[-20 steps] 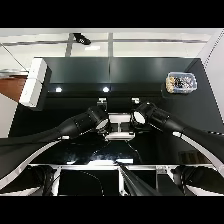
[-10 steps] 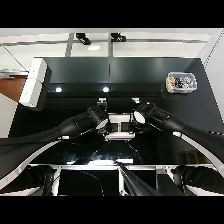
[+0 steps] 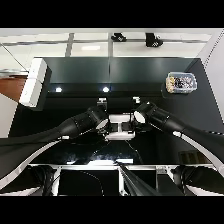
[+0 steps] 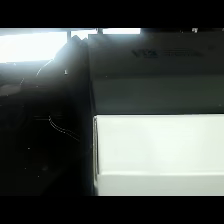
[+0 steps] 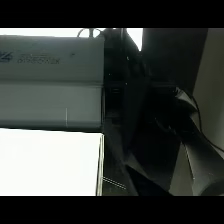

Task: Fold the box and place the chain.

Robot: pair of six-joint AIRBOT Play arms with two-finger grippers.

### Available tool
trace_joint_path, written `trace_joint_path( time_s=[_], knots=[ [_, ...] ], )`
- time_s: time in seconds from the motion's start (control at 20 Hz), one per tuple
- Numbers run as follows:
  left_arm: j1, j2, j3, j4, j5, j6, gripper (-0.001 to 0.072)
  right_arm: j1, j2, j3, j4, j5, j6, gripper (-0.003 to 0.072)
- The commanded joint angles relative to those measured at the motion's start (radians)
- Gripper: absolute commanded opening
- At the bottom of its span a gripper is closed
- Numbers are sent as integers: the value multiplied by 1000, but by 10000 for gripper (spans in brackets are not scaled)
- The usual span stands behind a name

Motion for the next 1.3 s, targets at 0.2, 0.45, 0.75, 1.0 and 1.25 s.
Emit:
trace_joint_path(
  time_s=[0.2, 0.45, 0.75, 1.0, 1.25],
  knots=[
    [1, 0, 0, 0, 0, 1, 34, 0, 47, 2, 7, 25, -21, 382],
    [1, 0, 0, 0, 0, 1, 34, -2, 105, 2, 7, 82, -60, 382],
    [1, 0, 0, 0, 0, 1, 34, -18, 283, 24, 26, 166, -210, 382],
    [1, 0, 0, 0, 0, 1, 34, -150, 459, 106, -24, 196, -291, 381],
    [1, 0, 0, 0, 0, 1, 34, -401, 486, 86, -367, 203, -370, 362]
  ],
)
